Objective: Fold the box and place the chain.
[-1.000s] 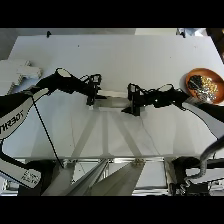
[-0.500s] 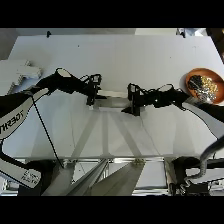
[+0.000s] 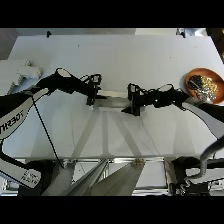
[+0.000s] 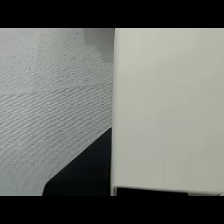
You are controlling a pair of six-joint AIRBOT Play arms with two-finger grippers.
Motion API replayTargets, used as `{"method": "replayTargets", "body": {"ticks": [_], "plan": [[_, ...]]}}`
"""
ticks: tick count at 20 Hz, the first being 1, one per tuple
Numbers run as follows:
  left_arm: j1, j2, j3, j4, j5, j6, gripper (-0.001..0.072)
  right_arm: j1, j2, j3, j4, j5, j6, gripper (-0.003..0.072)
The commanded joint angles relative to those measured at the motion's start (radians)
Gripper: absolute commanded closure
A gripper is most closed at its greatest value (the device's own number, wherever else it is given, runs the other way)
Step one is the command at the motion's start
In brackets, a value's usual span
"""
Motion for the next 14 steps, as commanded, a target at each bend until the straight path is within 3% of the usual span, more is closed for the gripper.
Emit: {"method": "replayTargets", "body": {"ticks": [1, 4, 7, 8, 14], "plan": [[0.0, 0.0, 0.0, 0.0, 0.0, -0.001, 0.0695, 0.0, 0.0, 0.001, 0.0, 0.0, 0.0, 0.0171], [0.0, 0.0, 0.0, -0.001, -0.007, -0.003, 0.0663, 0.0, 0.0, 0.001, 0.0, 0.0, 0.0, 0.0171], [0.002, 0.002, 0.0, 0.0, -0.007, -0.004, 0.0397, 0.0, 0.0, 0.001, 0.0, 0.0, 0.0, 0.0171], [0.001, 0.004, 0.0, 0.0, -0.008, -0.004, 0.0355, 0.0, 0.0, 0.001, 0.0, 0.0, 0.0, 0.0171], [0.002, 0.005, 0.0, 0.0, -0.034, -0.004, 0.0355, 0.0, 0.0, 0.001, 0.0, 0.0, 0.0, 0.0171]]}}
